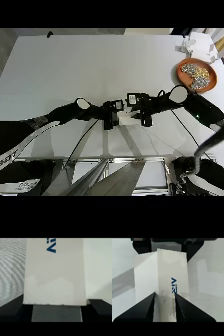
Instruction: Fold the box and place the chain.
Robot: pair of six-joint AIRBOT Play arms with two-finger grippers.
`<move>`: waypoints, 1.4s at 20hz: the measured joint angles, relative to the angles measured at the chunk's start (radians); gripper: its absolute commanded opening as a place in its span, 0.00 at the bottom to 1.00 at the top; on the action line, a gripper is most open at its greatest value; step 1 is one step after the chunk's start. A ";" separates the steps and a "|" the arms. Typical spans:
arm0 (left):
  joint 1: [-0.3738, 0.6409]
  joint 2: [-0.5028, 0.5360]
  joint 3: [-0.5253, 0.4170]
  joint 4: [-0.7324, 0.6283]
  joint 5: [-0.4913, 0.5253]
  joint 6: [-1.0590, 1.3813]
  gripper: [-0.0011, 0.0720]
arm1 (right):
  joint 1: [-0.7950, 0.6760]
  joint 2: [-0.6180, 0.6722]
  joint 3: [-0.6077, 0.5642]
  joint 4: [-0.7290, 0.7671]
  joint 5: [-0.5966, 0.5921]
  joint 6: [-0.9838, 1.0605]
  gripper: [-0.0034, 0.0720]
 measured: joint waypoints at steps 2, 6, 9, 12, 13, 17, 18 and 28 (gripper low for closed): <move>0.000 0.000 0.000 0.000 0.000 0.000 0.36 | 0.003 0.000 0.000 -0.017 0.008 0.022 0.43; 0.000 0.000 0.000 0.000 0.000 -0.001 0.36 | 0.005 0.000 0.000 -0.045 -0.015 0.069 0.34; 0.000 0.000 0.000 -0.002 0.001 -0.003 0.36 | 0.006 0.000 0.000 -0.055 -0.039 0.090 0.33; 0.000 0.000 0.000 -0.003 0.008 -0.003 0.36 | 0.006 0.000 0.000 -0.059 -0.051 0.103 0.26; 0.000 0.000 0.000 -0.003 0.007 -0.003 0.36 | 0.006 0.000 0.000 -0.060 -0.055 0.107 0.26; 0.000 0.000 0.000 -0.002 0.005 -0.002 0.36 | 0.006 0.013 -0.001 -0.064 -0.061 0.119 0.25; 0.000 0.000 0.000 -0.001 0.005 -0.001 0.36 | 0.006 0.021 0.000 -0.065 -0.066 0.122 0.25; 0.000 0.000 0.000 0.000 0.001 0.000 0.36 | 0.006 0.049 -0.014 -0.063 -0.107 0.125 0.18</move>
